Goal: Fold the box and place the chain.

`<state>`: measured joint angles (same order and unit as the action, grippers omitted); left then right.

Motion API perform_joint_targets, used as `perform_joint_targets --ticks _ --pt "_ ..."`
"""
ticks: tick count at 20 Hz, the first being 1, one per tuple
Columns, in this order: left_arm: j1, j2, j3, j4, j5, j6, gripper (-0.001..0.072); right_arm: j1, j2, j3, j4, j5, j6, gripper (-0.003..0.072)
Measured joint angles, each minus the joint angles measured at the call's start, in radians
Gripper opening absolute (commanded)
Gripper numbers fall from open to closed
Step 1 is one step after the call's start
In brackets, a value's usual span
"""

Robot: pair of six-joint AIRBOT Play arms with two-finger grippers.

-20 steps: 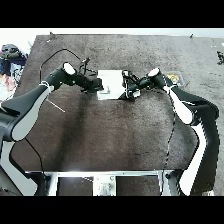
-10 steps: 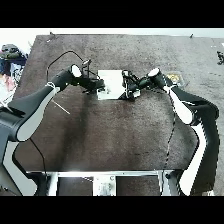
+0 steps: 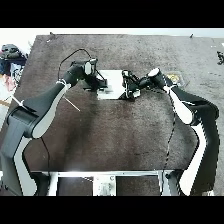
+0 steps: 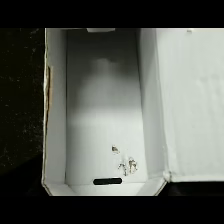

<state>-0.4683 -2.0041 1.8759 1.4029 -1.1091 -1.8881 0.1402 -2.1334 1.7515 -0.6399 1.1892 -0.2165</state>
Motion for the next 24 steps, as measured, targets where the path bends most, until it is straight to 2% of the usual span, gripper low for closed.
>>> perform_joint_targets --ticks 4,12,13,14,21,23,24 --pt "-0.013 -0.022 0.026 0.080 -0.030 -0.069 0.0363 0.000 0.000 0.000 0.000 0.000 0.000 0.0421" --pt "-0.024 -0.068 0.070 0.126 -0.061 -0.124 0.0345 0.000 0.000 0.000 0.000 0.000 0.000 0.0421" --pt "-0.024 -0.070 0.075 0.132 -0.062 -0.130 0.0251 0.000 0.000 0.000 0.000 0.000 0.000 0.0421" --pt "-0.025 -0.072 0.080 0.138 -0.064 -0.138 0.0204 0.000 0.000 0.000 0.000 0.000 0.000 0.0422" --pt "-0.028 -0.077 0.090 0.179 -0.072 -0.173 0.0203 0.001 0.000 0.000 0.001 0.000 0.000 0.0422" --pt "-0.033 -0.077 0.090 0.186 -0.072 -0.175 0.0162 0.001 0.000 0.000 0.001 0.000 0.000 0.0422" --pt "-0.036 -0.077 0.090 0.188 -0.071 -0.178 0.0116 0.000 0.000 0.000 0.001 0.000 0.000 0.0422"
